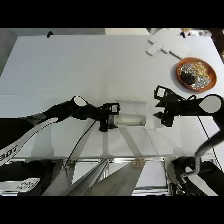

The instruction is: Fold the box and place the chain.

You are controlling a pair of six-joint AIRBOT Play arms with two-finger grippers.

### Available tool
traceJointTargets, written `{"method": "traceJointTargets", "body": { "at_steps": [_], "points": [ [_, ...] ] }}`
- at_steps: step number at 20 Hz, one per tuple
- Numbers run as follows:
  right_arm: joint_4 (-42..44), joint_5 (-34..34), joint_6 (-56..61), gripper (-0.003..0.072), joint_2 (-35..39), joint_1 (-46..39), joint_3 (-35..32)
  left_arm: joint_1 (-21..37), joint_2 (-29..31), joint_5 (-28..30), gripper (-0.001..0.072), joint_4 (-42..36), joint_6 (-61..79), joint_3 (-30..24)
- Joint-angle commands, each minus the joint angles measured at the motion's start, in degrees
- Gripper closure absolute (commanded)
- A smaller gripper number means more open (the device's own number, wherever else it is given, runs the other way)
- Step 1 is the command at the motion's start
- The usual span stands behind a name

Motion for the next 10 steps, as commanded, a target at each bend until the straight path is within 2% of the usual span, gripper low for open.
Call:
{"method": "traceJointTargets", "body": {
  "at_steps": [1, 2, 3, 7, 10],
  "points": [
    [-3.39, -1.57, -2.95, 0.0352, -0.68, -0.5, -1.77, 0.02, 0.0, 0.02, 0.0374, 0.0, 0.02, -0.02],
    [-1.68, -1.33, -8.09, 0.0454, -1.62, -0.5, -2.43, 0.02, 0.0, 0.02, 0.0374, 0.0, 0.04, -0.02],
    [0.81, -0.68, -13.55, 0.047, -2.62, -0.5, -3.02, 0.02, 0.0, 0.02, 0.0374, 0.0, 0.02, -0.02],
    [9.25, 1.14, -30.14, 0.0468, -7.21, -0.5, -5.25, 0.02, 0.0, 0.02, 0.0374, 0.0, 0.02, -0.02],
    [9.42, -0.04, -31.54, 0.0468, -9.4, -0.5, -5.55, 0.02, 0.0, 0.02, 0.0374, 0.0, 0.02, -0.02]
  ]
}}
